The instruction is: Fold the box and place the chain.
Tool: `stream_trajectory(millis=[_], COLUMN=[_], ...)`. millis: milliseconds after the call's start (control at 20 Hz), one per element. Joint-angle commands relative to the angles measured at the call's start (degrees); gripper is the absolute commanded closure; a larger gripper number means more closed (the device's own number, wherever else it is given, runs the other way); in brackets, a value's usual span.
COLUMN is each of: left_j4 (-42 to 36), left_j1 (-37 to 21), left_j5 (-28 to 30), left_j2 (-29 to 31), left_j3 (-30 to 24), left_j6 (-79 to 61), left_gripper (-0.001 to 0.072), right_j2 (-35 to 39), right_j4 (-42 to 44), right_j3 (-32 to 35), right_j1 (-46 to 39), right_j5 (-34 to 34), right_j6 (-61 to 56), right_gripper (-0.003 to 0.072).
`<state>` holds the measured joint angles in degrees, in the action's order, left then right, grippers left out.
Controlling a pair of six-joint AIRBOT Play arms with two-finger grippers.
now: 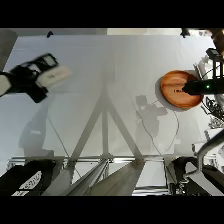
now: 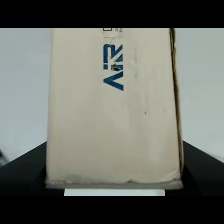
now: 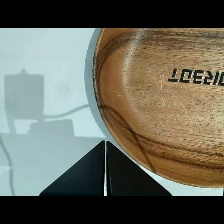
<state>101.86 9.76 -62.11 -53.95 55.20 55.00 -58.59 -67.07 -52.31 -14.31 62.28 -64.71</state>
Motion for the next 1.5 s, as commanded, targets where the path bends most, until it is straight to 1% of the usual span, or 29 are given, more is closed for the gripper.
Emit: stream_trajectory(millis=[0,50,150,200,250,300,350,450,550,700,750,800,850,900,950,1000,1050,1100,1150,1200,1250,1300,1450], left_j4=[-2.9,-10.4,-25.0,-31.4,-34.9,-36.6,-36.5,-36.5,-35.8,-34.4,-34.0,-33.8,-33.3,-32.7,-31.9,-31.3,-30.8,-30.2,-30.1,-30.0,-30.0,-30.0,-30.0], left_j1=[-9.8,-13.8,-20.1,-22.2,-23.5,-24.1,-24.1,-24.1,-24.1,-24.1,-24.1,-24.1,-24.1,-24.1,-24.1,-24.1,-24.1,-24.1,-24.1,-24.1,-24.1,-24.1,-24.1], left_j5=[6.2,10.0,18.3,22.5,25.9,28.4,30.0,30.8,30.9,31.2,31.3,31.3,31.3,31.2,30.9,30.4,29.8,28.8,27.5,26.6,26.0,25.8,26.6], left_j2=[2.0,2.0,2.0,1.9,1.9,1.6,1.0,-1.2,-4.7,-11.2,-13.3,-14.8,-16.0,-16.6,-16.7,-16.5,-16.4,-16.1,-15.6,-14.8,-13.7,-12.2,-6.3], left_j3=[-0.2,-0.5,-2.6,-4.5,-6.7,-9.2,-11.6,-15.8,-18.9,-20.9,-20.9,-20.9,-20.9,-20.9,-20.9,-20.9,-20.9,-20.9,-20.9,-20.9,-20.9,-20.9,-20.9], left_j6=[11.0,10.9,9.7,9.0,8.2,7.7,7.7,6.4,6.5,6.5,6.5,6.5,6.5,6.5,6.5,6.5,6.5,6.5,6.5,6.5,6.5,6.5,6.5], left_gripper=[0.0700,0.0704,0.0704,0.0704,0.0704,0.0703,0.0703,0.0702,0.0701,0.0700,0.0683,0.0683,0.0663,0.0626,0.0486,0.0304,0.0181,0.0113,0.0092,0.0047,0.0046,0.0005,0.0005], right_j2=[0.0,0.0,0.0,0.0,0.0,0.0,0.1,0.1,0.1,0.1,0.1,0.1,0.1,0.1,0.1,0.1,0.1,0.1,0.1,0.1,0.1,0.1,0.1], right_j4=[0.1,0.1,0.0,0.0,0.0,0.0,0.0,0.0,0.0,0.0,0.0,0.0,0.0,0.0,0.0,0.0,0.0,0.0,0.0,0.0,0.0,0.0,0.0], right_j3=[0.0,0.0,0.0,0.0,0.0,0.0,0.0,0.0,0.0,0.0,0.0,0.0,0.0,0.0,0.0,0.0,0.0,0.0,0.0,0.0,0.0,0.0,0.0], right_j1=[0.0,0.0,0.0,0.0,0.0,0.0,0.0,0.0,0.0,0.0,0.0,0.0,0.0,0.0,0.0,0.0,0.0,0.0,0.0,0.0,0.0,0.0,0.0], right_j5=[0.1,0.1,0.0,-0.2,-0.3,-0.3,-0.3,-0.3,-0.3,-0.3,-0.3,-0.3,-0.3,-0.3,-0.3,-0.3,-0.3,-0.3,-0.3,-0.3,-0.3,-0.3,-0.3], right_j6=[0.0,0.0,0.0,0.0,0.0,0.0,0.0,0.0,0.0,0.0,0.0,0.0,0.0,0.0,0.0,0.0,0.0,0.0,0.0,0.0,0.0,0.0,0.0], right_gripper=[0.0677,0.0677,0.0677,0.0677,0.0677,0.0677,0.0676,0.0676,0.0676,0.0676,0.0676,0.0676,0.0676,0.0676,0.0676,0.0676,0.0676,0.0676,0.0676,0.0676,0.0676,0.0676,0.0676])
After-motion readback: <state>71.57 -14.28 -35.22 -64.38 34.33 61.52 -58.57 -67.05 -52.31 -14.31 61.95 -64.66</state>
